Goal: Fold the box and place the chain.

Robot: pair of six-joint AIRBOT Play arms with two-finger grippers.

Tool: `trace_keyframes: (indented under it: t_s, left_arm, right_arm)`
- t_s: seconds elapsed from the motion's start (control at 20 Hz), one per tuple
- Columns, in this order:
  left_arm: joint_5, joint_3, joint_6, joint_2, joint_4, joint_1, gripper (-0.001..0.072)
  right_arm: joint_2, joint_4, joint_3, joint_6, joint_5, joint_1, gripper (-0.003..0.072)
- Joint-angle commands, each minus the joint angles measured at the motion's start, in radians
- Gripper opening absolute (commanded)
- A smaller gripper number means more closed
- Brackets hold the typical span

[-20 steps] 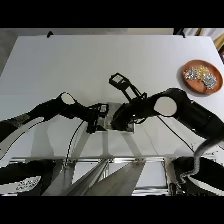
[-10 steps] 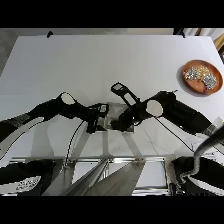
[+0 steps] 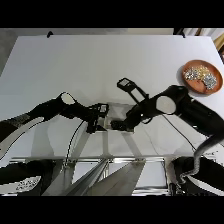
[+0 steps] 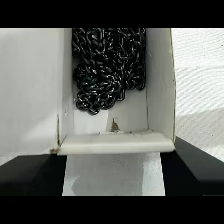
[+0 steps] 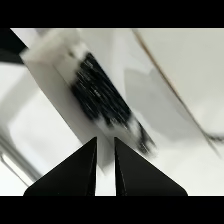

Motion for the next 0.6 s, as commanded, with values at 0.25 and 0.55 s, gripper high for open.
trace_keyframes:
  t_s: [0.25, 0.55]
  left_arm:
    - [0.0, 0.0, 0.0, 0.0, 0.0, 0.001, 0.0212]
    - [0.0, 0.0, 0.0, 0.0, 0.0, 0.001, 0.0212]
  right_arm:
    - [0.169, -0.196, 0.014, 0.049, 0.068, -0.37, 0.0132]
    - [-0.086, -0.192, 0.005, 0.018, -0.018, -0.446, 0.0345]
